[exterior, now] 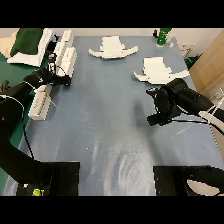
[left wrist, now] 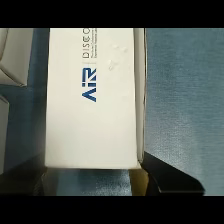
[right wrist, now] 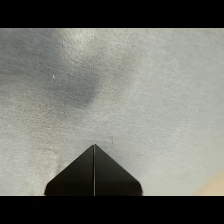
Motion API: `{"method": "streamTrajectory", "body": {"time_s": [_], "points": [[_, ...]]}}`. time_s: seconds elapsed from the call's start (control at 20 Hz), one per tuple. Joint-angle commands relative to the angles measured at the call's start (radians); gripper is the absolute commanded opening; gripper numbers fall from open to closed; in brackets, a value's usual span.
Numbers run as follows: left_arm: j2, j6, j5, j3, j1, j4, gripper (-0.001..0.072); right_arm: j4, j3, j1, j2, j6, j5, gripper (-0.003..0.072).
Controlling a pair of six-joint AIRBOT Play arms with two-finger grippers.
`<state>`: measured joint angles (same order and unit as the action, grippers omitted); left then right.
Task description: Fold the box.
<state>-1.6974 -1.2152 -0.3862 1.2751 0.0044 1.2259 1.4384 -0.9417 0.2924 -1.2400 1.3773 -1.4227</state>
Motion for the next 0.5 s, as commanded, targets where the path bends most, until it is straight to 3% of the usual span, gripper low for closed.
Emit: {"method": "streamTrajectory", "body": {"time_s": [0.0, 0.45], "points": [[-0.015, 0.026, -0.01, 0.013, 0.003, 0.017, 0.0465, 0.0, -0.001, 0.0, -0.001, 0.0, 0.0, 0.0006], [-0.017, 0.026, -0.014, 0.013, 0.002, 0.016, 0.0465, 0.0, -0.001, 0.0, 0.0, 0.0, 0.0, 0.0006]]}}
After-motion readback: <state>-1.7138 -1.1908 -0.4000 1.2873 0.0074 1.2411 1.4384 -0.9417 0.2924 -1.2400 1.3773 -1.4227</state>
